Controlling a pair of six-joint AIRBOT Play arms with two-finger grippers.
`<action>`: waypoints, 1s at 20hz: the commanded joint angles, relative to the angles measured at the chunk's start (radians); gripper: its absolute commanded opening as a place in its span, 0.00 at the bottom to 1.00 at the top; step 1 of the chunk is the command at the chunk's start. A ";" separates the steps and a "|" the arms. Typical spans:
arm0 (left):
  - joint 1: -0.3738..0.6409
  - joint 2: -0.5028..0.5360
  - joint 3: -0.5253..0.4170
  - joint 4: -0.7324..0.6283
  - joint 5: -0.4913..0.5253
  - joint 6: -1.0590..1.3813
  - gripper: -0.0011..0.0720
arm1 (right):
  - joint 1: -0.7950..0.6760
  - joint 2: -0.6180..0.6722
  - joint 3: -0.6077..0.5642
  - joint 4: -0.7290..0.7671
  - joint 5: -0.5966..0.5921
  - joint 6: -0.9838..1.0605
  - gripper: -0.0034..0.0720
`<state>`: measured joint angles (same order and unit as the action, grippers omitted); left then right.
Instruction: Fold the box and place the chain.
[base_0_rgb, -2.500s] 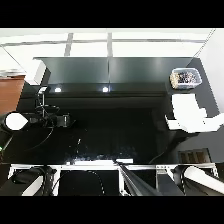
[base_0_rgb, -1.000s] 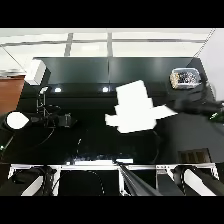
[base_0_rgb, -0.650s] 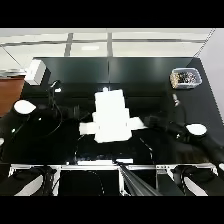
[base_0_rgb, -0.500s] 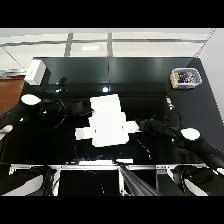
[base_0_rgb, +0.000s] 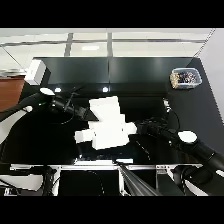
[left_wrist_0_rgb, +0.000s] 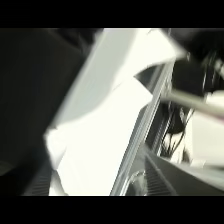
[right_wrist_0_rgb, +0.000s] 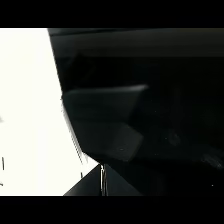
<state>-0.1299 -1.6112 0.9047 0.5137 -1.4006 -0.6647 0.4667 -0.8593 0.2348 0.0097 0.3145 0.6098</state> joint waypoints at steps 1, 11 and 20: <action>-0.061 -0.059 0.103 0.151 -0.082 0.030 0.69 | 0.003 0.001 0.000 0.001 -0.005 0.000 0.07; -0.106 -0.071 0.162 0.246 -0.021 0.037 0.05 | 0.003 0.001 0.003 -0.009 0.004 0.000 0.37; -0.123 0.190 0.072 0.183 0.143 0.135 0.05 | -0.254 0.003 0.377 -0.818 0.505 0.020 0.97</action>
<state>-0.2333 -1.5352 1.0344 0.7547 -1.3640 -0.6327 0.2821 -0.8570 0.4866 -0.4866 0.6147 0.6220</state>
